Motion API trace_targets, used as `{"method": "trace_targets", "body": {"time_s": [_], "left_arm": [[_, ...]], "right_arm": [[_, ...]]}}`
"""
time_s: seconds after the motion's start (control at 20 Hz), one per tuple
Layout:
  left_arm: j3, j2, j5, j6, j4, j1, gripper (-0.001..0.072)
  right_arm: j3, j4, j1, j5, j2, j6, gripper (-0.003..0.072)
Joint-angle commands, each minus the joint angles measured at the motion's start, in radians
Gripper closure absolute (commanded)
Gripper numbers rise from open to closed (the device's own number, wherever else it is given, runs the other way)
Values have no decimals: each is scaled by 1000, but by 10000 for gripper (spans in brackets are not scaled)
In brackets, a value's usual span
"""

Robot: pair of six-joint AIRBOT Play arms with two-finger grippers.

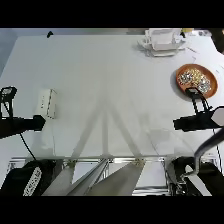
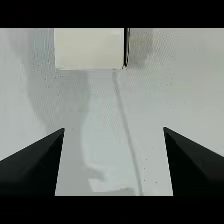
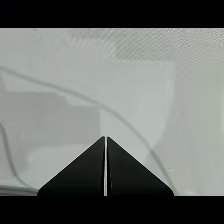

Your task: Fold the box and place the chain.

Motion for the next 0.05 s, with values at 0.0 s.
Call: {"method": "trace_targets", "body": {"time_s": [0.0], "left_arm": [[0, 1, 0, 0, 0, 0, 20]], "right_arm": [[0, 0, 1, 0, 0, 0, 667]]}}
